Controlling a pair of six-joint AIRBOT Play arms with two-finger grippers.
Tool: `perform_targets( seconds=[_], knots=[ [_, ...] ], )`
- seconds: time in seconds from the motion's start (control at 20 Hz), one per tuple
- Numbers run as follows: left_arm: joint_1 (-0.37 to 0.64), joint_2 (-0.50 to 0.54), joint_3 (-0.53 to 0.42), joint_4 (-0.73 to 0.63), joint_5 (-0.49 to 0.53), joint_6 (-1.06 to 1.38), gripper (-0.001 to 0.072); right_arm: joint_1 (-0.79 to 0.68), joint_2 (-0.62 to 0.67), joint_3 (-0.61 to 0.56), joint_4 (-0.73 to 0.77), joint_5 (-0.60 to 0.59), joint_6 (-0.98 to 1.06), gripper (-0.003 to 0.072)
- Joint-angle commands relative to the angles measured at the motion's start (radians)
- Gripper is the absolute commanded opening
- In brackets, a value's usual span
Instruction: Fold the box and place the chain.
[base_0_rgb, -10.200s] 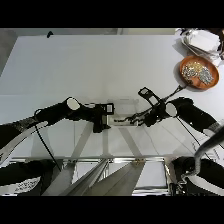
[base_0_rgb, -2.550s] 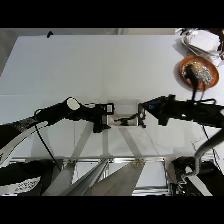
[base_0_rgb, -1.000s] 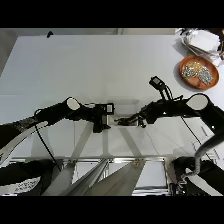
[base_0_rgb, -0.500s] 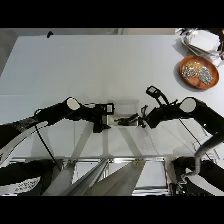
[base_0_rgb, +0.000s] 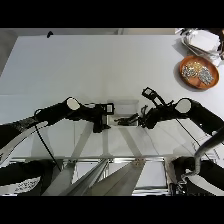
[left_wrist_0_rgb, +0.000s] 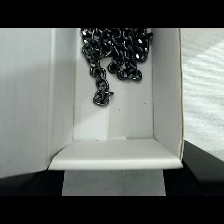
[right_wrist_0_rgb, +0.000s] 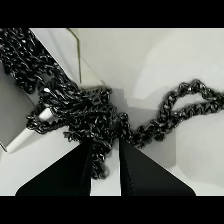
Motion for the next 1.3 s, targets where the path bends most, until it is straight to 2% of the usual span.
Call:
perform_targets(
  seconds=[0.0, 0.35, 0.4, 0.5, 0.7, 0.95, 1.25],
  knots=[
    [0.0, 0.001, 0.0, 0.0, 0.0, 0.0, 0.0275, 0.002, -0.002, 0.0, 0.044, -0.014, -0.055, 0.0178],
    [0.0, 0.001, 0.0, 0.0, 0.0, 0.0, 0.0275, 0.008, -0.04, 0.0, 0.051, -0.009, -0.067, 0.0176],
    [0.0, 0.001, 0.0, 0.0, 0.0, 0.0, 0.0275, 0.016, -0.051, 0.0, 0.05, -0.01, -0.066, 0.0158],
    [0.0, 0.001, 0.0, 0.0, 0.0, 0.0, 0.0275, 0.032, -0.069, 0.0, 0.05, -0.026, -0.066, 0.0018],
    [0.0, 0.001, 0.0, 0.0, 0.0, 0.0, 0.0275, 0.034, -0.048, 0.001, -0.011, -0.031, -0.01, 0.0016],
    [0.0, 0.001, 0.0, 0.0, 0.0, 0.0, 0.0275, 0.034, 0.099, 0.002, -0.293, -0.005, 0.221, 0.0016],
    [0.0, 0.001, 0.0, 0.0, 0.0, 0.0, 0.0275, 0.034, 0.385, 0.033, -0.315, 0.053, 0.23, 0.0017]
  ],
)
